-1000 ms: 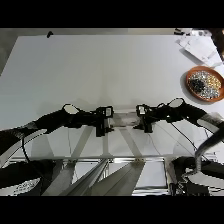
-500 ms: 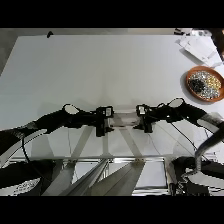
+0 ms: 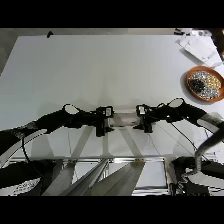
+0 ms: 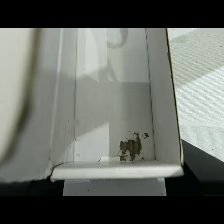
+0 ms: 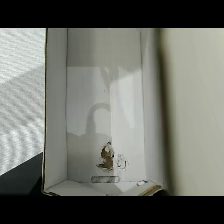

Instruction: Fold the box and place the chain.

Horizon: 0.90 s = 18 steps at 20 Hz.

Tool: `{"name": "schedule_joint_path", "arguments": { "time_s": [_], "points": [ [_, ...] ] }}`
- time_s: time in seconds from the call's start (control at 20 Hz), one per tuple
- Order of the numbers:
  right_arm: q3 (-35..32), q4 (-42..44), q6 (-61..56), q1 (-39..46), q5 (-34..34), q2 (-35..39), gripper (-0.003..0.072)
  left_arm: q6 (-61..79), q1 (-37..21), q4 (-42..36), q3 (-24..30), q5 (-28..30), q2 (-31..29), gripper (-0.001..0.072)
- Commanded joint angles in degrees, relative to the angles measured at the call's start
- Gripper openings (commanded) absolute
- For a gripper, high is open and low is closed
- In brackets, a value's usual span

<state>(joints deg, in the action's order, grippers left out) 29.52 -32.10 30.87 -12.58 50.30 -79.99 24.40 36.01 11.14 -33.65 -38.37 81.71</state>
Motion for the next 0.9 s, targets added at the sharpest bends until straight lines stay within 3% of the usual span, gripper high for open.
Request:
{"name": "schedule_joint_path", "arguments": {
  "time_s": [0.0, 0.35, 0.4, 0.45, 0.6, 0.65, 0.85],
  "points": [
    [0.0, 0.4, 0.0, 0.0, 0.5, 0.0, 0.0340, 0.1, -0.1, 0.0, -0.1, 2.3, 0.0, 0.0271],
    [0.0, 0.4, -1.2, 0.0, 1.3, 0.4, 0.0344, 0.0, -0.1, 0.0, -0.1, 4.5, 0.0, 0.0272],
    [0.0, 0.4, -2.3, 0.0, 1.3, 1.1, 0.0376, 0.1, -0.1, 0.0, -0.1, 4.5, 0.0, 0.0272],
    [0.0, 0.3, -3.0, 0.0, 1.2, 2.1, 0.0458, 0.1, -0.1, 0.0, -0.1, 4.6, 0.0, 0.0272],
    [0.0, -4.5, -6.6, 0.0, 1.2, 5.2, 0.0499, 0.1, -0.1, 0.0, -0.1, 5.2, 0.0, 0.0272],
    [0.0, -7.2, -9.1, 0.0, 1.1, 6.1, 0.0554, 0.1, -0.1, 0.0, -0.1, 5.3, 0.0, 0.0272],
    [0.0, -18.4, -21.4, 0.0, 1.2, 9.6, 0.0567, 0.1, -0.1, 0.0, -0.1, 5.6, 0.0, 0.0272]
  ]
}}
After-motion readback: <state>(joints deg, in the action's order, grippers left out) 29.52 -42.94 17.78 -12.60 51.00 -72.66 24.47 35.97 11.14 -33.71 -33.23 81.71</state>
